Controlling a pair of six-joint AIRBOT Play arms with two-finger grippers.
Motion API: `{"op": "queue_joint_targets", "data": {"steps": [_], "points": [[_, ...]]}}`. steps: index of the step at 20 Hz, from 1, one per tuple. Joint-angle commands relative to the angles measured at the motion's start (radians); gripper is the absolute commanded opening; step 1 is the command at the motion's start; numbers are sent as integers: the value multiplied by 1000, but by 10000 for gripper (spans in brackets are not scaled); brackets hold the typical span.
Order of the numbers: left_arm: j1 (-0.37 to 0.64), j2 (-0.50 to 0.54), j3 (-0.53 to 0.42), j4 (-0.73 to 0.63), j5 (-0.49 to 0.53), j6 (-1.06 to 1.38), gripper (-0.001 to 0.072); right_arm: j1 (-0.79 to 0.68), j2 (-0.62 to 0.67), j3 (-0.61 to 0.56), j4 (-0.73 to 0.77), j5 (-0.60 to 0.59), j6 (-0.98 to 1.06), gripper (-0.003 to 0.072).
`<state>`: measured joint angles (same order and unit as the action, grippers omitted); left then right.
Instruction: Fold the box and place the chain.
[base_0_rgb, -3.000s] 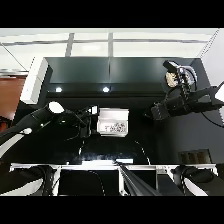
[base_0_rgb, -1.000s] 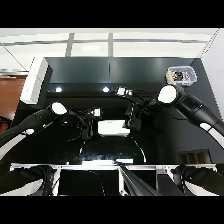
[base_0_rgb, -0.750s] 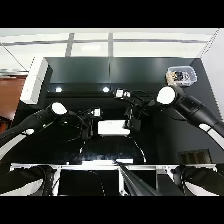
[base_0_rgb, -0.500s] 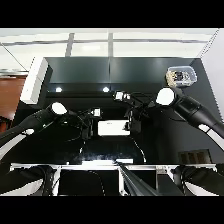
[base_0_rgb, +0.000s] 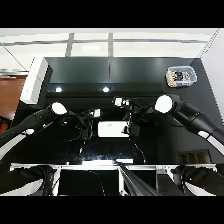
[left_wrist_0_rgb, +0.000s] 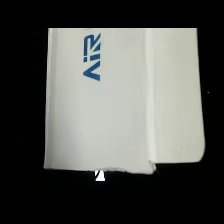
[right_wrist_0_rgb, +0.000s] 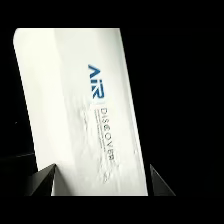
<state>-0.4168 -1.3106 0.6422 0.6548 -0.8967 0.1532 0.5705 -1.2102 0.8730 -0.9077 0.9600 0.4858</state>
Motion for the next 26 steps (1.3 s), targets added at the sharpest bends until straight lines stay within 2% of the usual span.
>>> {"op": "queue_joint_targets", "data": {"steps": [1, 4, 5, 6, 15, 16, 17, 26], "points": [[-1, 0, 0, -1, 0, 0, 437, 24, 3, -15, 0, -101, -27, 651], [-1, 0, 0, -1, 0, 0, 437, 24, 3, -15, -2, -71, -28, 649], [-1, 0, 0, -1, -1, 0, 437, 24, 3, -15, -2, -60, -33, 511], [-1, 0, 0, -1, -1, 0, 437, 24, 4, -15, -1, -48, -47, 464], [-1, 0, 0, -1, -1, 0, 437, 24, 41, -14, -1, -45, -53, 453], [-1, 0, 0, -1, -1, 0, 437, 24, 41, -14, -1, -42, -53, 319], [-1, 0, 0, -1, -1, 0, 437, 24, 41, -14, 0, -43, -53, 303], [-1, 0, 0, -1, -2, 0, 437, 26, 34, -20, 16, -54, -44, 297]]}}
